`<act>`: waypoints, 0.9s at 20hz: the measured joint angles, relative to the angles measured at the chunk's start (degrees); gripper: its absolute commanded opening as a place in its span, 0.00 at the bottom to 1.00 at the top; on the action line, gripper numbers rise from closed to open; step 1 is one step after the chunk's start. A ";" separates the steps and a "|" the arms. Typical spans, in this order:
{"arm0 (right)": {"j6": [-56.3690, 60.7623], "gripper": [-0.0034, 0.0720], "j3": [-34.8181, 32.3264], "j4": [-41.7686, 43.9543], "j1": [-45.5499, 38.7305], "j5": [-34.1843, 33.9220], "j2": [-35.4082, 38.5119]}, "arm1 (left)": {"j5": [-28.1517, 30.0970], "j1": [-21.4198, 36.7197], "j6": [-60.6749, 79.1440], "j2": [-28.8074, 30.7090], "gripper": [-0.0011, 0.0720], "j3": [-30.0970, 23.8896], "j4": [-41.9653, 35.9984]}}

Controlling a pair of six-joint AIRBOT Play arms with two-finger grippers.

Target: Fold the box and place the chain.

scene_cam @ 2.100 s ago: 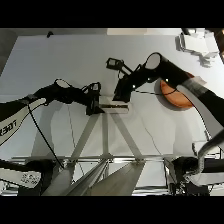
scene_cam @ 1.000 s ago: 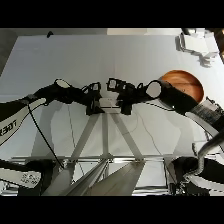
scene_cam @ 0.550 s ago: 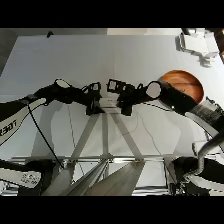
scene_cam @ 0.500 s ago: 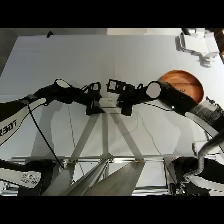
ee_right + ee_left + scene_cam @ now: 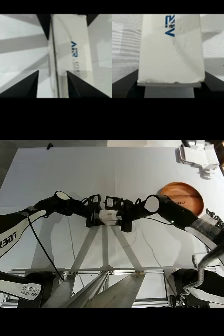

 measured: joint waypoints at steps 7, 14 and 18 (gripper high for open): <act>0.20 0.06 0.00 14.14 -2.34 -2.10 2.36 | 0.04 0.00 0.02 0.00 0.27 0.00 -0.02; 7.34 0.05 -0.11 28.02 -6.32 1.42 -4.92 | 0.04 0.00 0.09 0.00 0.27 0.00 0.00; 8.57 0.05 -0.55 30.14 -6.58 4.24 -10.54 | 0.13 0.00 0.09 0.00 0.27 0.00 -0.02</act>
